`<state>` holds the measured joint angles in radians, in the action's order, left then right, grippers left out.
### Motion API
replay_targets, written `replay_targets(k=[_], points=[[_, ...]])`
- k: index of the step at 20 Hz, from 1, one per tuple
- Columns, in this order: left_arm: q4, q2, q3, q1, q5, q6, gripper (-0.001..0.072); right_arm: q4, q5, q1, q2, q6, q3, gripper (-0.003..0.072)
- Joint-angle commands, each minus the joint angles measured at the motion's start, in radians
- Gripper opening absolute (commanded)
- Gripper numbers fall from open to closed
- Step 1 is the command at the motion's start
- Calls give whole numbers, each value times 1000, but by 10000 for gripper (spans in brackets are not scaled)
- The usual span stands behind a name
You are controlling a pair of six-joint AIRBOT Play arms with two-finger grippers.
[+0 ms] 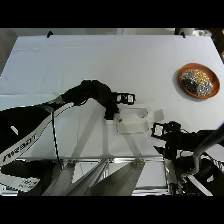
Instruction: Fold the box and place the chain.
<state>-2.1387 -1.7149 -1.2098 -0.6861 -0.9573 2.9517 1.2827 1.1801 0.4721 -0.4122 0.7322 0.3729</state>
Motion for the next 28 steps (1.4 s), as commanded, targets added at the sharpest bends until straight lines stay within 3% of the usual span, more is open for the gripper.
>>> replay_targets(k=[1,3,10,16,24,28], points=[[0,0,0,0,-1,0,14,75,-168,39,-5,-198,-78,649],[0,0,0,0,-1,0,14,21,-278,39,-5,-461,-150,651],[0,0,0,0,-1,0,14,-61,-598,39,-15,-479,-262,672],[0,0,0,0,-1,0,14,-57,-833,39,-203,-480,-262,671],[0,0,0,0,-1,0,14,-113,-845,39,-212,-480,-199,671],[0,0,0,0,0,0,14,-187,-799,-55,-214,-482,-157,671]])
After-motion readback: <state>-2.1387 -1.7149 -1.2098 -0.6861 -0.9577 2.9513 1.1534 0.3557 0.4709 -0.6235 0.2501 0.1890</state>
